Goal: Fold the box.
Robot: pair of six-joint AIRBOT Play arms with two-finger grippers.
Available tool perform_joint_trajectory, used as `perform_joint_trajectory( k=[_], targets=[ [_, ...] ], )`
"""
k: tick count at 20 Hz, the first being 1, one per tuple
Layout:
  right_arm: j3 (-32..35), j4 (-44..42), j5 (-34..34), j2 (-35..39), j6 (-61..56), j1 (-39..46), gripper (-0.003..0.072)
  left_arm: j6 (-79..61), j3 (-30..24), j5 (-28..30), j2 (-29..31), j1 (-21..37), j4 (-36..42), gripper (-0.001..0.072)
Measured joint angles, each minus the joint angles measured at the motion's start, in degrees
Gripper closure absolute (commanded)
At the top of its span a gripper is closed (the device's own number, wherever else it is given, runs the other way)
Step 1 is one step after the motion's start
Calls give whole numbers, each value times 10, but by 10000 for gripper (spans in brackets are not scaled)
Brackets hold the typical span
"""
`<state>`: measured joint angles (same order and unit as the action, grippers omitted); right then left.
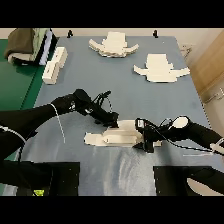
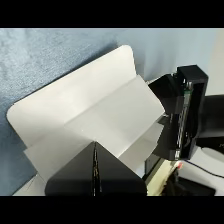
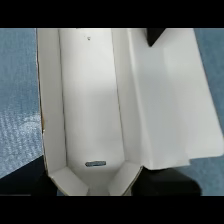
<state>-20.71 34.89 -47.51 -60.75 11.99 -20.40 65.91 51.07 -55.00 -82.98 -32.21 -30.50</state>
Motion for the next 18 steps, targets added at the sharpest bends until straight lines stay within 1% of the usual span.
perform_joint_trajectory(
  k=[2, 4, 6, 9, 10, 11, 12, 15, 18],
  targets=[
    [0, 0, 0, 0, 2, 0, 136, -30, 11, -2, 26, 2, 2, 695],
    [0, 0, 0, 0, 2, 0, 136, -63, 18, -11, 71, 9, 0, 696],
    [0, 0, 0, 0, 2, 0, 136, -83, 17, -20, 131, 22, -42, 695],
    [0, 0, 0, 0, 1, 0, 136, -131, -2, -51, 233, 32, -134, 691],
    [0, 0, 0, 0, 1, 0, 136, -155, -11, -59, 264, 33, -160, 514],
    [0, 0, 0, 0, 1, 0, 136, -179, -22, -66, 294, 35, -184, 74],
    [0, 0, 0, 0, 1, 0, 136, -199, -32, -70, 317, 35, -200, 14],
    [0, 0, 0, 0, 0, 0, 136, -239, -60, -74, 363, 37, -233, 14],
    [0, 0, 0, 0, 0, 0, 136, -294, -88, -75, 380, 43, -249, 13]
  ],
)
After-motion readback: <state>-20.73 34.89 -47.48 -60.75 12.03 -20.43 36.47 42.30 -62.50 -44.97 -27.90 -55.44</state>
